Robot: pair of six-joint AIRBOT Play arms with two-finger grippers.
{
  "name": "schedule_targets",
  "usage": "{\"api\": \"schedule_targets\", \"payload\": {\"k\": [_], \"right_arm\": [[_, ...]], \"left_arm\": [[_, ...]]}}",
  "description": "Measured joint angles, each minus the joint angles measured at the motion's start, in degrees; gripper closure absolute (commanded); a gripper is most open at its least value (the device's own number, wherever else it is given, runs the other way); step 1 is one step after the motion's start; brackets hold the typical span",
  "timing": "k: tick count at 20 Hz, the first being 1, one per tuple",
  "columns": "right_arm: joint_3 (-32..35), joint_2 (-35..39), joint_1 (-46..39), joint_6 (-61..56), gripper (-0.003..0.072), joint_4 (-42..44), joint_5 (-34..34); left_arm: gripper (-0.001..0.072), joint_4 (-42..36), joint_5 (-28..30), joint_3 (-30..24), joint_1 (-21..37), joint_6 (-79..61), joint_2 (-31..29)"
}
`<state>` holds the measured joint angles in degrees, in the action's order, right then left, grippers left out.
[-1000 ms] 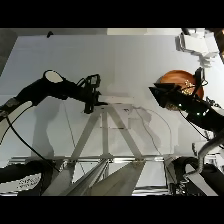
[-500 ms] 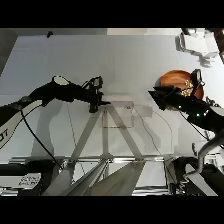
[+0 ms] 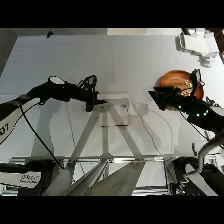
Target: Fold the box and place the chain.
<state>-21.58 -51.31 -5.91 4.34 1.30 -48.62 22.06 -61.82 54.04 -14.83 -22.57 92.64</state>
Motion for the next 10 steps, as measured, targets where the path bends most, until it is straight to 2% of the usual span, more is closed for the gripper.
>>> {"api": "schedule_targets", "payload": {"k": [10], "right_arm": [[0.0, 0.0, 0.0, 0.0, 0.0294, 0.0, 0.0]], "left_arm": [[0.0705, 4.2, -0.8, 0.0, 0.5, -0.4, 0.0]]}}
